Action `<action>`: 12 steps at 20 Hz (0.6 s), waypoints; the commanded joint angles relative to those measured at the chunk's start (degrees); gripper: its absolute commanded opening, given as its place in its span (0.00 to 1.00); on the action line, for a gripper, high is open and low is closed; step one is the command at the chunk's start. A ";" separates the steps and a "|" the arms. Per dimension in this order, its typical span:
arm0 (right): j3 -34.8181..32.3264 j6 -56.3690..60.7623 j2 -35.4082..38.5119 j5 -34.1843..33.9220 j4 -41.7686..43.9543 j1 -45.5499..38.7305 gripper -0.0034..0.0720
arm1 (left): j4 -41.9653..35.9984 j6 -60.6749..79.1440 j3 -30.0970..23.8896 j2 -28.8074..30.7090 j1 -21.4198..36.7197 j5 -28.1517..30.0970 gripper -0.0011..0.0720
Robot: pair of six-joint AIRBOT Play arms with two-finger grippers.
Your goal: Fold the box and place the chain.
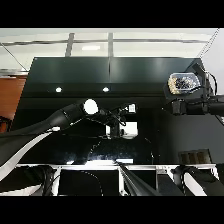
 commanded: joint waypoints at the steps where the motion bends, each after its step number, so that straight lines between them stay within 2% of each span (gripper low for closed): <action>1: 0.07 -0.09 0.02 -0.17 0.00 -0.02 0.05 | 0.35 -1.22 0.09 -0.24 -0.26 -0.20 0.98; 9: 0.07 -0.09 0.02 -0.79 0.00 -0.02 0.05 | 0.37 -1.53 -0.04 -2.29 -0.92 -1.33 0.99; 12: 0.07 -0.09 0.02 -0.85 0.00 -0.02 0.05 | 0.44 -1.53 -0.04 -3.87 -2.32 0.57 0.99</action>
